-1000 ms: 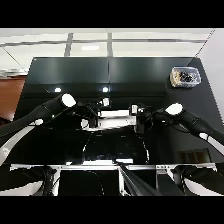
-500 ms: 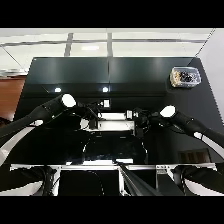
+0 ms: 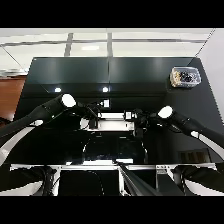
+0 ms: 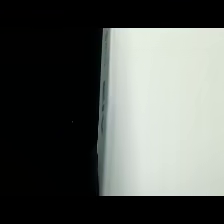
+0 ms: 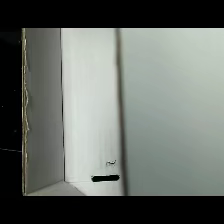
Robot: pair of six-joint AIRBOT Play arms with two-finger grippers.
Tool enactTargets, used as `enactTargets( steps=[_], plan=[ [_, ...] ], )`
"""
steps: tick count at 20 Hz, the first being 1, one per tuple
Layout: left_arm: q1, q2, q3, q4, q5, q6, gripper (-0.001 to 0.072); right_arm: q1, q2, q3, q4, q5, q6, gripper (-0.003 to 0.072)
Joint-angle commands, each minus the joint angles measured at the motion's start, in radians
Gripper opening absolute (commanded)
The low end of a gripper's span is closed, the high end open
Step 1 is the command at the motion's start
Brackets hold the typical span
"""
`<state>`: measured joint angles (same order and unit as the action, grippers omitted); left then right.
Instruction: Fold the box and place the chain.
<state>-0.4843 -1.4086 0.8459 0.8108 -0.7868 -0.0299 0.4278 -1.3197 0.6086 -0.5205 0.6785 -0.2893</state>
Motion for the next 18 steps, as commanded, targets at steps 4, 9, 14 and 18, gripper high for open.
enactTargets(
  steps=[4, 9, 14, 18],
  plan=[
    [0.000, 0.000, 0.001, -0.001, 0.000, 0.000, 0.0026, 0.015, -0.005, 0.002, -0.016, -0.053, 0.038, 0.0709],
    [0.000, 0.000, 0.001, -0.001, -0.001, 0.000, 0.0026, 0.015, -0.005, 0.002, -0.016, -0.053, 0.038, 0.0709],
    [0.000, 0.000, 0.001, -0.001, -0.003, 0.000, 0.0026, 0.015, -0.005, 0.002, -0.016, -0.053, 0.038, 0.0708],
    [0.000, 0.000, 0.001, -0.001, -0.003, 0.000, 0.0026, 0.015, -0.005, 0.002, -0.016, -0.053, 0.038, 0.0708]
  ],
)
